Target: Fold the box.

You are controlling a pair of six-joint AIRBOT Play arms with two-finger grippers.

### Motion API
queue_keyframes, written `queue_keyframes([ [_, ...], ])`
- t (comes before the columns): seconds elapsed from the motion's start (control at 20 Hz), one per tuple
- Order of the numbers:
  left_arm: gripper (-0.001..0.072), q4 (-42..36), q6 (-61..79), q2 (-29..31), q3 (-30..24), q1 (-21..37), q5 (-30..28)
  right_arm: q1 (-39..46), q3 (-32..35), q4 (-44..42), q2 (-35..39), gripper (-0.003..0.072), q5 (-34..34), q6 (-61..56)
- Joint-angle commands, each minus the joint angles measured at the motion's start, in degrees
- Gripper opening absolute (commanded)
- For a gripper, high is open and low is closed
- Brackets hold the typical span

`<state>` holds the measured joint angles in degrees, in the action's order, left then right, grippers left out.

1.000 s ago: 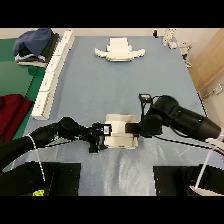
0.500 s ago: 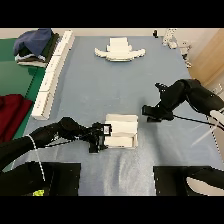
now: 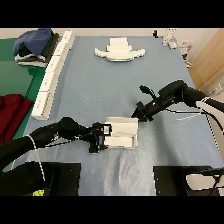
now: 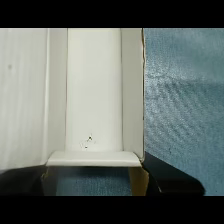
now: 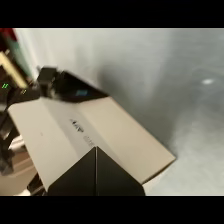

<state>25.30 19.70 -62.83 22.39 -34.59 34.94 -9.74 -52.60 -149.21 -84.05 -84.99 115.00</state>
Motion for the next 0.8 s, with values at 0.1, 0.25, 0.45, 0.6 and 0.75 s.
queue_keyframes([
  [0.1,0.0521,0.0,0.0,0.0,0.0,0.0,0.0,-5.1,3.9,-2.1,3.3,0.0002,-2.0,10.7],
  [0.25,0.0521,0.0,0.0,0.0,0.0,0.0,0.0,-9.2,9.6,2.0,10.3,0.0002,8.6,14.1],
  [0.45,0.0521,0.0,0.0,0.0,0.0,0.0,0.0,-17.2,18.3,2.9,22.9,0.0002,32.9,25.4],
  [0.6,0.0521,0.0,0.0,0.0,0.0,0.0,0.0,-23.8,23.2,3.7,31.7,0.0003,45.8,28.0],
  [0.75,0.0521,0.0,0.0,0.0,0.0,0.0,0.0,-30.4,28.2,5.8,38.7,0.0003,55.0,28.0],
])
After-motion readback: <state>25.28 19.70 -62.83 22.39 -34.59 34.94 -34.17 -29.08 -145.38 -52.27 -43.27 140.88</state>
